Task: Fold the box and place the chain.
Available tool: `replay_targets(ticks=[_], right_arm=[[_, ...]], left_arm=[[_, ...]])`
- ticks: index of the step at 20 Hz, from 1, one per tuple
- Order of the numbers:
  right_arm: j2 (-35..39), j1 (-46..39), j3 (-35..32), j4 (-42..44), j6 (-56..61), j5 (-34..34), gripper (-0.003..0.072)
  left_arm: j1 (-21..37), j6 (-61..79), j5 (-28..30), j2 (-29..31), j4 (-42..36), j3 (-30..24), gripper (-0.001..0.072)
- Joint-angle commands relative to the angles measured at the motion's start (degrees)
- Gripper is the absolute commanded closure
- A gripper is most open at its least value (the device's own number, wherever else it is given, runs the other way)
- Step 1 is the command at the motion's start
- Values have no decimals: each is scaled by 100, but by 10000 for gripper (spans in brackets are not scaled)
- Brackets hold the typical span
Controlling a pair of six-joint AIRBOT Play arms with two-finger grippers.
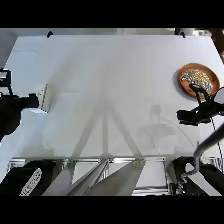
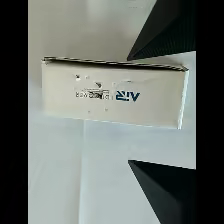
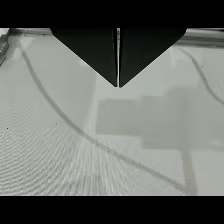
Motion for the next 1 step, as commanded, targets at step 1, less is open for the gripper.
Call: replay_targets(ticks=[1], right_arm=[[-4, -4, 4, 0, 0, 0, 667]], left_arm=[[-2, -2, -153, -7, -11, 4, 11]])
